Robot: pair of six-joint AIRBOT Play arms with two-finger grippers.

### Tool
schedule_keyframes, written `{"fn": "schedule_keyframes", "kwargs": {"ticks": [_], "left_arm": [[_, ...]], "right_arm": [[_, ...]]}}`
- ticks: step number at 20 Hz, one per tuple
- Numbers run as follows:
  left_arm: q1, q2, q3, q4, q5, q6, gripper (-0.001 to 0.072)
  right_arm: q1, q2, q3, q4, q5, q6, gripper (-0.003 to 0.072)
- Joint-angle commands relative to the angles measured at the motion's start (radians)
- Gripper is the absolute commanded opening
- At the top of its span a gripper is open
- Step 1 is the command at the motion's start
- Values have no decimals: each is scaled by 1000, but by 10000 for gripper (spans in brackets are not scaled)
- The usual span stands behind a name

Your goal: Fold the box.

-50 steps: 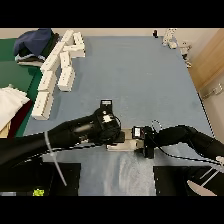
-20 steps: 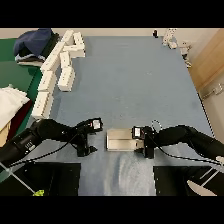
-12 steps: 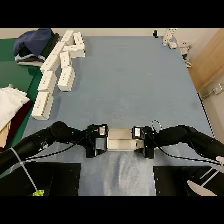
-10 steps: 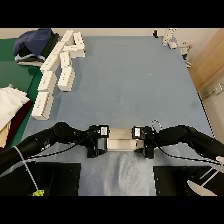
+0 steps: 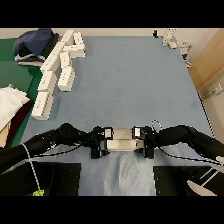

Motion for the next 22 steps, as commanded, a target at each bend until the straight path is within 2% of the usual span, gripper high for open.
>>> {"fn": "schedule_keyframes", "kwargs": {"ticks": [1,6,7,8,9,22], "left_arm": [[-7,-30,4,-13,29,16,684],[-13,-30,5,-14,33,19,682],[-13,-31,5,-14,33,19,651],[-13,-31,5,-13,33,20,501],[-13,-31,5,-13,32,21,460],[-12,-30,5,-14,32,18,477]], "right_arm": [[0,0,0,0,0,0,514],[0,0,0,0,0,0,514],[0,0,0,0,0,0,514],[0,0,0,0,0,0,514],[1,0,0,0,0,0,514],[0,0,0,0,0,0,514]]}}
